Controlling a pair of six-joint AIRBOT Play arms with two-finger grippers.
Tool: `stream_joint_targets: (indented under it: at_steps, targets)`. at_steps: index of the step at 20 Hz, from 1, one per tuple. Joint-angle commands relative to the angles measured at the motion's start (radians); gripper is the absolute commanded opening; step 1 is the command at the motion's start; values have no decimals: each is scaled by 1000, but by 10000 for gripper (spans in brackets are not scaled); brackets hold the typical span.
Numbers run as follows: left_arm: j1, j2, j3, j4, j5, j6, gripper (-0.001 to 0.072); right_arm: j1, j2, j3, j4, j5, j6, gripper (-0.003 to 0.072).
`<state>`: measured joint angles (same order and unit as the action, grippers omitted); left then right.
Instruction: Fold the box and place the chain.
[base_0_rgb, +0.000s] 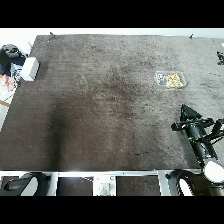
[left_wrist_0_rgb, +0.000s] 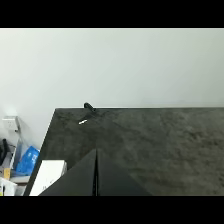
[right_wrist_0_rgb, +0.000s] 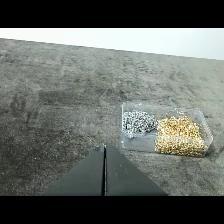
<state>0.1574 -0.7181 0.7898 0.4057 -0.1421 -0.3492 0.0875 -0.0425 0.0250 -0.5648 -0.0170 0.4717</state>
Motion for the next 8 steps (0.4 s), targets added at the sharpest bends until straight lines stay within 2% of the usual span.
stream_joint_targets:
  at_steps: [1, 5, 8]
  targets:
    - [-106, 282, -306, 2, 100, -9, 4, 0, 0, 0, 0, 0, 0, 11]
    - [-138, 513, -500, 2, 89, -96, 5, 0, 0, 0, 0, 0, 0, 11]
    - [-138, 555, -550, 2, 63, -95, 7, 0, 0, 0, 0, 0, 0, 11]
